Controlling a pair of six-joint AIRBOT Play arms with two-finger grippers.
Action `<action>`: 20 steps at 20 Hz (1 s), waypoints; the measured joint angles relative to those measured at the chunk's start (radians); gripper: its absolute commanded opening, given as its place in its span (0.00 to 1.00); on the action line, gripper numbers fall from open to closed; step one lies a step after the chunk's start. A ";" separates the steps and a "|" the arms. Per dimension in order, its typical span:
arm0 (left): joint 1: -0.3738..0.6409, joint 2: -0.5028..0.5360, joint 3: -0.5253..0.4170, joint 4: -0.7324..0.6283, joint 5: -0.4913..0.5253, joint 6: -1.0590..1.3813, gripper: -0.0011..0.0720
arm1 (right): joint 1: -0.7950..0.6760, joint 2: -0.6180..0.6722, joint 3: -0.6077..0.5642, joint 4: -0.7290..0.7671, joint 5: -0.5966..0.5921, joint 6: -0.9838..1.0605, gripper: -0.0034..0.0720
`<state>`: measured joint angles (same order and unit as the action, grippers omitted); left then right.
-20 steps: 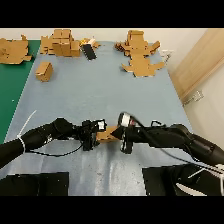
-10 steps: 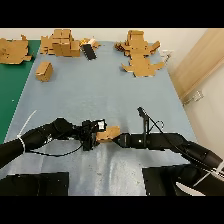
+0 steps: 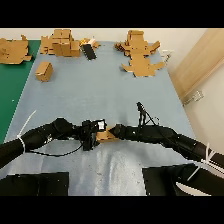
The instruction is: Fold the box.
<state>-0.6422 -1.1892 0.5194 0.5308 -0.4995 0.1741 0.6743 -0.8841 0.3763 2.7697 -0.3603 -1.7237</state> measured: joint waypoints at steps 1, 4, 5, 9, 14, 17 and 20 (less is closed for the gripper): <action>0.000 0.000 0.000 0.000 0.000 0.000 0.83 | 0.000 -0.014 0.006 0.002 0.002 -0.001 0.04; 0.000 0.000 0.000 0.000 0.000 0.000 0.83 | 0.000 -0.048 0.018 0.005 0.003 -0.005 0.04; 0.000 0.000 0.000 0.000 0.000 0.000 0.83 | 0.000 -0.056 0.020 0.005 0.003 -0.006 0.04; 0.000 0.000 0.000 0.000 0.000 0.000 0.83 | 0.000 -0.077 0.023 0.004 0.000 -0.012 0.04; 0.000 0.000 0.000 0.000 0.000 0.000 0.83 | 0.000 -0.084 0.025 -0.004 -0.005 -0.030 0.05; 0.000 0.000 0.000 0.000 0.000 0.000 0.83 | -0.002 -0.042 0.031 -0.041 -0.024 -0.056 0.05; 0.000 0.000 0.000 0.000 0.000 0.000 0.83 | -0.034 0.042 0.034 -0.121 -0.024 -0.057 0.05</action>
<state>-0.6422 -1.1892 0.5194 0.5312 -0.4995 0.1738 0.6403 -0.8425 0.4099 2.6488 -0.3847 -1.7805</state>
